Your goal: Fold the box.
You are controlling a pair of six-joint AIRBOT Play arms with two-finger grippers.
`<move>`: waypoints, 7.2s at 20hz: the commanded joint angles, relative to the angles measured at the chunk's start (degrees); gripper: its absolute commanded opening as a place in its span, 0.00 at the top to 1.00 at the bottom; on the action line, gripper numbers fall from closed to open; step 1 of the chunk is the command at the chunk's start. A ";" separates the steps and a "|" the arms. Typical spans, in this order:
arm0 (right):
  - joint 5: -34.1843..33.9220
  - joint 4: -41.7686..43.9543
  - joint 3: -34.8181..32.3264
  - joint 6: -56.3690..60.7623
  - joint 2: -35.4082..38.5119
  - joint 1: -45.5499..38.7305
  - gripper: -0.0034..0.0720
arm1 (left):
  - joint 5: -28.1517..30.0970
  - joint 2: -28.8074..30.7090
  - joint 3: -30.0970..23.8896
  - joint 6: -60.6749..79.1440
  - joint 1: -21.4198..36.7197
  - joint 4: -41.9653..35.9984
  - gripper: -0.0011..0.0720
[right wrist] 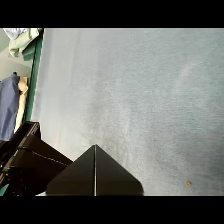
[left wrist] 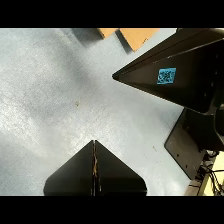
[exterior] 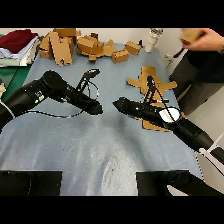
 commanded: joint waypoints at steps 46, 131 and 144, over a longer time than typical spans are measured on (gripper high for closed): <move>36.76 -33.77 18.53 -13.14 -26.73 -67.12 0.34 | 8.52 -0.66 -0.02 -5.27 0.04 -1.29 0.18; 9.05 -18.97 -3.06 -11.37 -7.13 -4.76 0.74 | -22.93 -33.48 10.34 35.78 18.60 -27.67 0.97; 10.29 -19.34 -3.06 -2.08 -1.73 -15.39 0.65 | -7.45 -14.82 -6.58 66.58 10.25 -31.23 0.97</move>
